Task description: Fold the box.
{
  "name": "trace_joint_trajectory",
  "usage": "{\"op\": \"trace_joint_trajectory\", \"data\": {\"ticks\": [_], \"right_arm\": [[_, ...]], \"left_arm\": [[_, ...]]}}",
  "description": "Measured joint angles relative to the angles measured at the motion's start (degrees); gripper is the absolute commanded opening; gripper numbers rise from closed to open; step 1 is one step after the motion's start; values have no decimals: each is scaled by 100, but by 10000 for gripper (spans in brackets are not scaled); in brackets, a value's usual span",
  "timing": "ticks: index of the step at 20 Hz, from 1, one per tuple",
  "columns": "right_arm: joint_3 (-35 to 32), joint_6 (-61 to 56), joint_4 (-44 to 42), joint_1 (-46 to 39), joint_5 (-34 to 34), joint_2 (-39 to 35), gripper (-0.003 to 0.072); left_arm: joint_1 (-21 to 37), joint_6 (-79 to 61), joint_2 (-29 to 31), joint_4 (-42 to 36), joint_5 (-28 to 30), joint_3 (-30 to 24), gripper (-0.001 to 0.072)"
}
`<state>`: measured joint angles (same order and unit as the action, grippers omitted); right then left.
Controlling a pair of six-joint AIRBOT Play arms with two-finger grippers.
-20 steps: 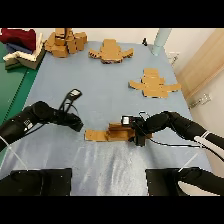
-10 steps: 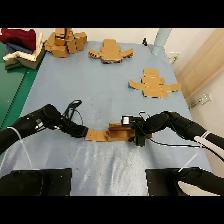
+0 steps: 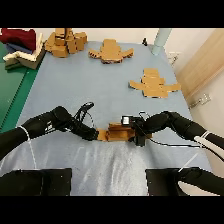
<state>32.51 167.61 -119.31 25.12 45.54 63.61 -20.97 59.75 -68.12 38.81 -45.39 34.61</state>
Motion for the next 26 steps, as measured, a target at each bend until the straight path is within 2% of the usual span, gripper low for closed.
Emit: {"op": "trace_joint_trajectory", "data": {"ticks": [1, 2, 3, 5, 6, 10, 12, 21, 26], "right_arm": [[0, 0, 0, 0, 0, 0, 497], [0, 0, 0, 0, 2, 0, 497], [0, 0, 0, 0, 0, 0, 497], [0, 0, 0, 0, 2, 0, 497], [0, 0, 0, 0, 2, 0, 497], [0, 0, 0, 0, 2, 0, 497], [0, 0, 0, 0, 2, 0, 497], [0, 0, 0, -2, 2, 0, 497], [0, 0, 0, 0, 2, 0, 497]], "left_arm": [[-20, 4, 22, -9, -4, 63, 16], [-37, 11, 37, -24, -7, 118, 203], [-52, 31, 48, -33, -11, 164, 439], [-61, 131, 66, -52, -17, 240, 335], [-66, 164, 72, -55, -20, 262, 334], [-72, 343, 81, -151, -15, 313, 337], [-72, 385, 81, -260, 13, 319, 433], [-59, 417, 81, -660, -120, 348, 432], [341, 435, 83, -743, -411, 358, 434]]}}
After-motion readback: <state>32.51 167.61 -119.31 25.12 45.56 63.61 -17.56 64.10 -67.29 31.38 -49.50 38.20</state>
